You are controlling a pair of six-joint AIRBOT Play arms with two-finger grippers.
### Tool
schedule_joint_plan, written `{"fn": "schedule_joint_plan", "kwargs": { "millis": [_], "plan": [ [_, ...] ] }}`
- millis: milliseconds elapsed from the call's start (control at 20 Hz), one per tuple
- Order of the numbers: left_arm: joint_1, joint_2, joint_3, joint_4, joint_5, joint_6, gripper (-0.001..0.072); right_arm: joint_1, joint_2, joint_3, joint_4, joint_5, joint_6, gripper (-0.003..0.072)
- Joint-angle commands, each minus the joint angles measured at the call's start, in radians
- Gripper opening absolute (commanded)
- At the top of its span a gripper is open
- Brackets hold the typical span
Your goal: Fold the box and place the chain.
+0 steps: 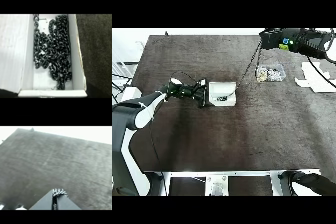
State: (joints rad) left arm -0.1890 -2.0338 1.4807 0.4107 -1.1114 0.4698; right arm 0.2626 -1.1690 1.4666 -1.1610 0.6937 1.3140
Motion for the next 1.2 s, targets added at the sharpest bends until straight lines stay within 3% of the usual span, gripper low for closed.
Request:
{"fn": "schedule_joint_plan", "kwargs": {
  "millis": [0, 300, 450, 800, 1150],
  "plan": [
    [0.0, 0.0, 0.0, 0.0, 0.0, 0.0, 0.0516, 0.06, 0.029, 0.0, -0.011, 0.034, 0.002, 0.0011],
    [0.0, 0.0, 0.0, 0.0, 0.0, 0.0, 0.0515, 0.124, 0.029, -0.074, -0.01, 0.009, 0.029, 0.0011],
    [0.0, 0.0, 0.0, 0.0, 0.0, 0.0, 0.0515, 0.15, 0.029, -0.111, -0.008, -0.093, 0.027, 0.0011],
    [0.0, 0.0, 0.0, 0.0, 0.0, 0.0, 0.0515, 0.214, 0.029, -0.079, -0.011, -0.357, 0.008, 0.0011],
    [0.0, 0.0, 0.0, 0.0, 0.0, 0.0, 0.0515, 0.214, 0.029, -0.064, -0.01, -0.389, 0.009, 0.0011]
  ]
}}
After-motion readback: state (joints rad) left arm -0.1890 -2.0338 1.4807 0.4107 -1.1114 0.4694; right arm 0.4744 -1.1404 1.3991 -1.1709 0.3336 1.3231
